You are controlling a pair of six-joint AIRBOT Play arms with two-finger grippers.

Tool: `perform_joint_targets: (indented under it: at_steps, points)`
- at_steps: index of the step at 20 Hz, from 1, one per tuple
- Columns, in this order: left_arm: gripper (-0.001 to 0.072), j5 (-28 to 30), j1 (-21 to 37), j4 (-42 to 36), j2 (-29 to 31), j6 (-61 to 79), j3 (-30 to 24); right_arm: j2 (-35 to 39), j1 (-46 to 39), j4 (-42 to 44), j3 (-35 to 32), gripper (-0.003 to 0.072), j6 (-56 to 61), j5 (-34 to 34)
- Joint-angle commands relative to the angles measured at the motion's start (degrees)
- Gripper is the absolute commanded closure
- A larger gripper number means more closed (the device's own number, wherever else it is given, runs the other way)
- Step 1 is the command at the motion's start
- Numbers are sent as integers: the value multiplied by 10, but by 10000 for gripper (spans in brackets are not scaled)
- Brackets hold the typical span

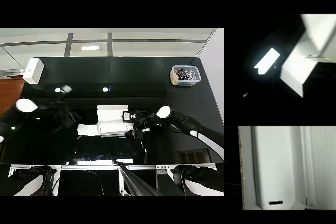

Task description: Fold the box and place the chain.

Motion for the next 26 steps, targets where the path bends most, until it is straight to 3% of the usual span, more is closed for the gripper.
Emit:
perform_joint_targets:
  at_steps: [1,3,6,9,12,15,21,22,24,26]
  points:
    - [683,-39,146,-23,12,-240,-31,0,0,0,0,515,0,0]
    - [682,-105,202,-78,-24,-289,-63,0,1,0,0,515,0,0]
    - [684,-154,207,-122,-93,-235,-87,0,1,0,0,515,0,0]
    - [684,-116,158,-132,-138,-245,-87,0,1,0,0,515,0,0]
    - [684,-112,73,-201,-170,-214,-85,0,1,0,0,515,0,0]
    - [683,-93,5,-202,-194,-214,-73,0,1,0,0,515,0,0]
    - [675,-122,-9,-218,-201,-160,-21,0,1,0,0,515,0,0]
    - [552,-132,-9,-219,-201,-154,-12,0,1,0,0,515,0,0]
    - [3,-165,-10,-219,-201,-155,3,0,1,-1,0,515,0,0]
    - [0,-180,-13,-219,-201,-155,18,0,1,-1,0,515,0,0]
